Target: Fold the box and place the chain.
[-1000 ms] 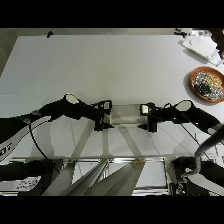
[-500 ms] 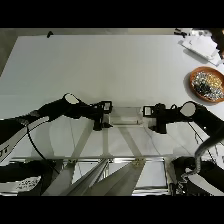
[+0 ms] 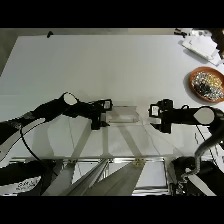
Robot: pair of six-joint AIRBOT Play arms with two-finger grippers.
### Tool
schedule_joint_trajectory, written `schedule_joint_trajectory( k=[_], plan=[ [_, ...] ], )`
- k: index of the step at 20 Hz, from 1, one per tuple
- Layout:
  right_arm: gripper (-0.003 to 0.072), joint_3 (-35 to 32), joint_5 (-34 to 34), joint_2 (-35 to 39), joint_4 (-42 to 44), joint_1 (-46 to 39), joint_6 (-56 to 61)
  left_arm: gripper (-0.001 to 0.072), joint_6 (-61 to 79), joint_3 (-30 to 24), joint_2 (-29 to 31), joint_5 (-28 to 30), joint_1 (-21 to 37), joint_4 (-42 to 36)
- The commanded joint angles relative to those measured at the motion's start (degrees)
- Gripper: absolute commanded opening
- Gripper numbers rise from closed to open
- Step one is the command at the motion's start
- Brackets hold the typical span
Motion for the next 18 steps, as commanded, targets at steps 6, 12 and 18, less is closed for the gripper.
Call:
schedule_joint_trajectory(
  k=[6,12,18],
  plan=[
    [0.065,0.1,0.9,1.9,12.0,0.0,-2.7,0.033,-1.0,0.0,-0.9,2.6,-2.6,0.7],
    [0.0275,0.0,4.2,0.5,21.5,0.7,-6.7,0.0334,-2.2,0.0,-1.0,2.6,-2.7,0.9],
    [0.0008,0.1,-10.4,-7.7,33.6,10.1,-15.1,0.0333,-2.2,0.0,-1.0,2.5,-2.7,0.9]
  ],
)
